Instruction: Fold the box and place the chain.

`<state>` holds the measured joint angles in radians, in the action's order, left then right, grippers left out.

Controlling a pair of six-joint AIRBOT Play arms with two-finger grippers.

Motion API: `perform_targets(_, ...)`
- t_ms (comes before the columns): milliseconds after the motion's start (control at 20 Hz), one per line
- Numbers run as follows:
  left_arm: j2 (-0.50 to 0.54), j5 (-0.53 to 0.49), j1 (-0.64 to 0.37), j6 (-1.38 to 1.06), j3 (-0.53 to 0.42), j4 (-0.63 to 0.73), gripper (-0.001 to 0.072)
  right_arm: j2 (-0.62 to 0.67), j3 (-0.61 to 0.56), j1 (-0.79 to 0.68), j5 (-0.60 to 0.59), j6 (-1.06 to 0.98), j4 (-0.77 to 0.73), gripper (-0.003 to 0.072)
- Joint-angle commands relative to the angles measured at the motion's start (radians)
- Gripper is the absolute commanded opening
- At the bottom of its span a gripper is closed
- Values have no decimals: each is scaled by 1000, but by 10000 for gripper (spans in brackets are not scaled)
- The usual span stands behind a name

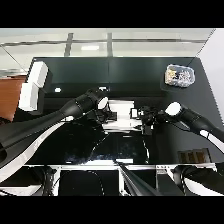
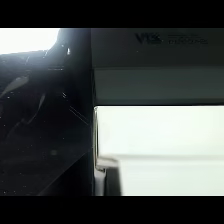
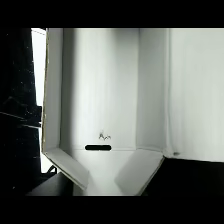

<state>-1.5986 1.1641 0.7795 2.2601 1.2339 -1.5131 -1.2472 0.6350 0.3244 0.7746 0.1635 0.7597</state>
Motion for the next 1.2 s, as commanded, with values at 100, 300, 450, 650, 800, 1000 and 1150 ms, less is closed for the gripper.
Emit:
perform_targets(100,0,-5,-1,-1,1,-1,25,2,0,0,0,-2,-8,186)
perform_targets(300,0,-11,-1,-1,1,-1,25,-5,0,3,2,-2,-133,187)
perform_targets(450,0,-10,-1,-1,1,0,26,-49,0,30,-2,6,-237,187)
perform_targets(650,0,-10,-1,-1,1,0,26,-79,0,49,-20,5,-235,186)
perform_targets(800,0,-10,-1,-1,1,0,26,-79,0,45,-20,5,-235,187)
perform_targets(1000,0,-10,-1,-1,1,0,26,-79,0,45,-16,-29,-236,141)
perform_targets(1150,0,-10,-1,-1,1,6,26,-78,0,45,-13,-61,-247,88)
